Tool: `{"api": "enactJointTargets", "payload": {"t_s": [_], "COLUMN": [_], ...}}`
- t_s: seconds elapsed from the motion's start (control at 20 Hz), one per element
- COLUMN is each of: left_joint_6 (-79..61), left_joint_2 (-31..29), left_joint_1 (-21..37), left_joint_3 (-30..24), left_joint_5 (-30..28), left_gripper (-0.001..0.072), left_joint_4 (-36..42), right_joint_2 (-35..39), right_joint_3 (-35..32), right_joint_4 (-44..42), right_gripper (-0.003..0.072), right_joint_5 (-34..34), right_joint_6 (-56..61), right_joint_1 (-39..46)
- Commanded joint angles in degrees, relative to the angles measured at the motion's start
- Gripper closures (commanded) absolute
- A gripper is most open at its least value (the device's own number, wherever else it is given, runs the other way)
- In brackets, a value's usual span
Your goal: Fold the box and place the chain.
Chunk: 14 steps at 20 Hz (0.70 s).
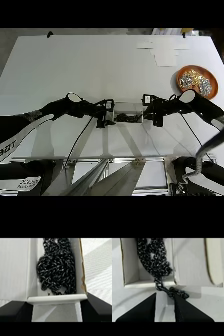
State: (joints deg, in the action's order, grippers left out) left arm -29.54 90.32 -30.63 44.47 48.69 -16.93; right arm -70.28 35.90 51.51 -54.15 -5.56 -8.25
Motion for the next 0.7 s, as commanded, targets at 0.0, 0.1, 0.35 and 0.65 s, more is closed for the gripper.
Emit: {"api": "enactJointTargets", "payload": {"t_s": [0.0, 0.1, 0.35, 0.65], "left_joint_6": [0.0, 0.0, 0.0, 0.0], "left_joint_2": [-0.04, -0.04, -0.04, -0.04], "left_joint_1": [0.07, 0.07, 0.07, 0.07], "left_joint_3": [-0.02, 0.0, -0.02, 0.0], "left_joint_5": [-0.02, 0.0, 0.0, -0.02], "left_gripper": [0.0457, 0.0457, 0.0457, 0.0457], "left_joint_4": [-0.02, -0.02, -0.02, -0.02], "right_joint_2": [-1.64, -2.19, -2.21, 3.23], "right_joint_3": [-0.02, 0.0, 0.0, 0.0], "right_joint_4": [-1.42, -1.44, -3.13, 17.84], "right_gripper": [0.0438, 0.0467, 0.0619, 0.0669], "right_joint_5": [1.49, 1.81, 2.14, 1.88], "right_joint_6": [-0.94, -0.96, -1.4, 19.74], "right_joint_1": [-0.24, -0.24, -0.24, -0.17]}}
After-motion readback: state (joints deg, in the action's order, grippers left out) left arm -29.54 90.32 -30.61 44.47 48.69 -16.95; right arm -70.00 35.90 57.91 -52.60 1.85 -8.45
